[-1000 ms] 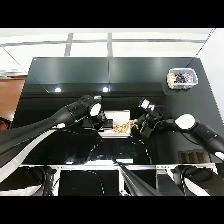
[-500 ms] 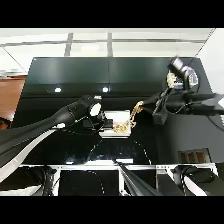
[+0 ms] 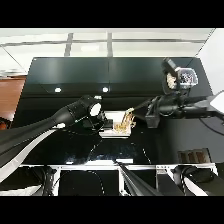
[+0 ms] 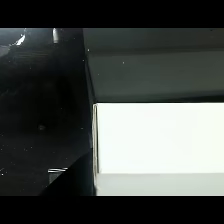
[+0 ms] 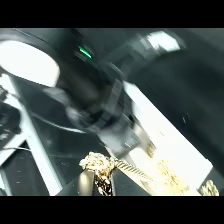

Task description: Fold the box and place the chain.

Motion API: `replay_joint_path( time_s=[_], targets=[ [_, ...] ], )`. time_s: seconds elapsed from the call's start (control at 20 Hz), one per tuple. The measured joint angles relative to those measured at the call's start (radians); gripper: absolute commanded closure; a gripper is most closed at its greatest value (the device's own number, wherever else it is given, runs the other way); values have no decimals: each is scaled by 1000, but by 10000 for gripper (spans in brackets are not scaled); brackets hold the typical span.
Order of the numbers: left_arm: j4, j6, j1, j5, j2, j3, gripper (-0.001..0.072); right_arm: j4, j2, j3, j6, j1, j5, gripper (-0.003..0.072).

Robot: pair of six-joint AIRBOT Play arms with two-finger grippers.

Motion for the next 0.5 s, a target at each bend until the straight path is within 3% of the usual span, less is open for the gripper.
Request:
replay_joint_path(
  time_s=[0.15, 0.25, 0.5],
  targets=[
    [0, 0, 0, 0, 0, 0, 678, 8, -43, -75, 8, 32, -73, 665],
    [0, 0, 0, 0, 0, 0, 678, 13, -75, -98, 12, 49, -105, 533],
    [0, 0, 0, -3, 0, 0, 678, 16, -110, -105, 42, 13, -133, 533]
  ],
)
